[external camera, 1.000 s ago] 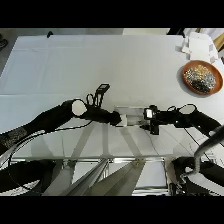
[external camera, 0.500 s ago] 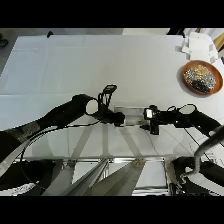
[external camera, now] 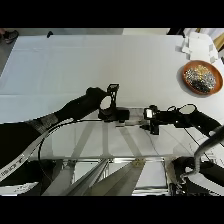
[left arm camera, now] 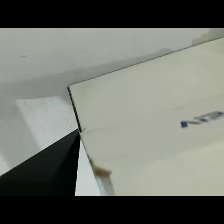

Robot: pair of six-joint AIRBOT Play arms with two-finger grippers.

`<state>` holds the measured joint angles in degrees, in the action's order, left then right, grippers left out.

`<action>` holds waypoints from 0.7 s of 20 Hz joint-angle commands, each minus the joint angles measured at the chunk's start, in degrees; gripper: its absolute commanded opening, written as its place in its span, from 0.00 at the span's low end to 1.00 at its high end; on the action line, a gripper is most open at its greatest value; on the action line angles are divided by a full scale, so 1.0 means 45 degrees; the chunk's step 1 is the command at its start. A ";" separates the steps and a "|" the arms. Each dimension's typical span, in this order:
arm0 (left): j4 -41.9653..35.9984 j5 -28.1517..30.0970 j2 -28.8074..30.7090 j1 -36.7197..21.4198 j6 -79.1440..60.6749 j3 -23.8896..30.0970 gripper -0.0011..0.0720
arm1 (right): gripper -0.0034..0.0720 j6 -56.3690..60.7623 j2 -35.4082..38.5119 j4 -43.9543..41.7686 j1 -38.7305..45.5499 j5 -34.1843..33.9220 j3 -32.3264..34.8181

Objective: Fold the box and place the chain.

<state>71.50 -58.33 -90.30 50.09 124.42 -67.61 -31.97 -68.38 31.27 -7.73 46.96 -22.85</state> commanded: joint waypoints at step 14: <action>0.1841 -0.0612 -0.0777 0.0656 0.4420 -0.0563 0.44 | 0.58 0.0005 0.0010 -0.0005 -0.0005 0.0000 0.0000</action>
<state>78.74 -61.71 -93.47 52.31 142.47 -70.08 -31.97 -68.38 31.24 -7.73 46.96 -22.85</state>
